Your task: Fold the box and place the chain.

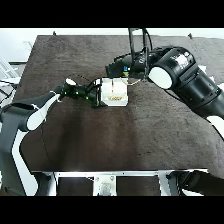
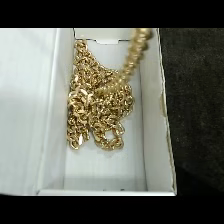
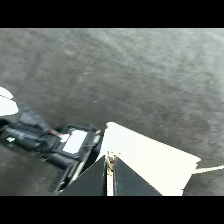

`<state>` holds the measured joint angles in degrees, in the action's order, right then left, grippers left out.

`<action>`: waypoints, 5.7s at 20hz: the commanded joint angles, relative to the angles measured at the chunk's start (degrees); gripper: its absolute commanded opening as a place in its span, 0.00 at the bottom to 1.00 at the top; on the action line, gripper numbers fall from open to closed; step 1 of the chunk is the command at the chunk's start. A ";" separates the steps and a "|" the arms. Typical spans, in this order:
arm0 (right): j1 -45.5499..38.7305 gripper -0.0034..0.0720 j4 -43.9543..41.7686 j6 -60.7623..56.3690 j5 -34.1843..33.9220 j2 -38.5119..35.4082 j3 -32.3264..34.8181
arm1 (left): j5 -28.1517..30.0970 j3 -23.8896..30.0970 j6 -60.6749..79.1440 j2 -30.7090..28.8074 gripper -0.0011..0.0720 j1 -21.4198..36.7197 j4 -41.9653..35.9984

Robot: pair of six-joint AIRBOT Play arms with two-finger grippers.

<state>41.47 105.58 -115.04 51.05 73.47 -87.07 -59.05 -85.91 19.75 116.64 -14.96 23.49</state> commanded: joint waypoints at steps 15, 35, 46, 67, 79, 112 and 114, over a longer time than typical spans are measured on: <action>-6.78 0.05 -1.62 -10.95 -26.21 9.88 18.53 | 0.00 -0.02 0.02 -0.04 0.44 0.00 0.02; -14.56 0.80 -13.68 9.31 -2.10 9.29 17.77 | 0.04 -0.02 0.07 -0.04 0.44 0.00 0.02; -20.26 0.80 -29.35 27.76 -4.26 17.70 9.35 | 0.07 -0.02 0.07 -0.04 0.44 0.00 0.02; -30.14 0.86 -57.24 45.22 4.63 22.08 9.73 | -0.09 -0.02 0.04 -0.04 0.44 0.00 0.02; -35.15 0.86 -58.86 45.66 -7.45 17.92 9.77 | 0.00 -0.02 0.04 -0.04 0.44 0.00 0.02; -35.47 0.06 -41.88 33.20 -32.65 32.76 7.21 | 0.04 -0.02 0.07 -0.04 0.44 0.00 0.02; -35.47 0.06 -41.46 33.22 -32.61 31.10 7.23 | 0.02 -0.02 0.07 -0.04 0.44 0.00 0.02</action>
<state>5.93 63.68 -83.07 19.44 105.71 -79.64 -59.02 -85.91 19.79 116.64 -15.00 23.49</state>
